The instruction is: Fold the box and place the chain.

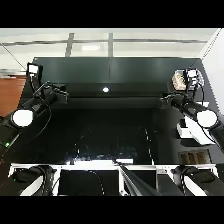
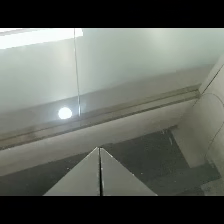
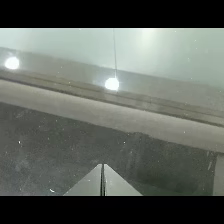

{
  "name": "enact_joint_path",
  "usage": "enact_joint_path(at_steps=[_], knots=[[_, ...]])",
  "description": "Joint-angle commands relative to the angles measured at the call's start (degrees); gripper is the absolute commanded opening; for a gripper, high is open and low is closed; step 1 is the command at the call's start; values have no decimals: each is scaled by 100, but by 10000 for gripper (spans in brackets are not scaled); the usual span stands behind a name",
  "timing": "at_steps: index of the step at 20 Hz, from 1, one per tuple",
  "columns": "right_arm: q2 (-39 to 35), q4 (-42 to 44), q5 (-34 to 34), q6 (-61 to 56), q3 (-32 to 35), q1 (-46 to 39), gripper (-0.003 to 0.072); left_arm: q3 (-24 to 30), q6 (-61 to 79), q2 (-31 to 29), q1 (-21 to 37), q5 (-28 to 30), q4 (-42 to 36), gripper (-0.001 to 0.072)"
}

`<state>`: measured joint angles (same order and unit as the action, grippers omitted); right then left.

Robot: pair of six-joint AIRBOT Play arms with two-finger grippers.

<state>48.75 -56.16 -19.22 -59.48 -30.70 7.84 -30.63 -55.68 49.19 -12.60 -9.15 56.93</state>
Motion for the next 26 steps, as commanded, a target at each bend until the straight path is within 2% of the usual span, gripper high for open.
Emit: enact_joint_path(at_steps=[1,15,17,20,21,22,23,24,26], knots=[[2,2,0,-2,0,4,17,0,2,-2,-4,2,2,28],[2,9,0,-4,0,4,17,0,-4,0,-4,15,-66,29],[2,221,4,-4,0,7,17,0,-4,0,-4,15,-66,28],[4,990,437,-2,2,7,17,0,-4,22,-4,229,-66,29],[17,999,717,-2,0,7,18,0,-7,63,-4,343,-68,33],[66,984,1034,-2,0,2,111,0,-11,109,-7,446,-68,205],[144,905,1296,-2,0,2,564,-2,-9,136,-7,474,-66,602],[216,726,1456,68,-2,-11,709,-2,-9,153,4,481,-63,707],[227,92,1390,142,-61,-490,709,-4,2,109,26,293,-39,706]])
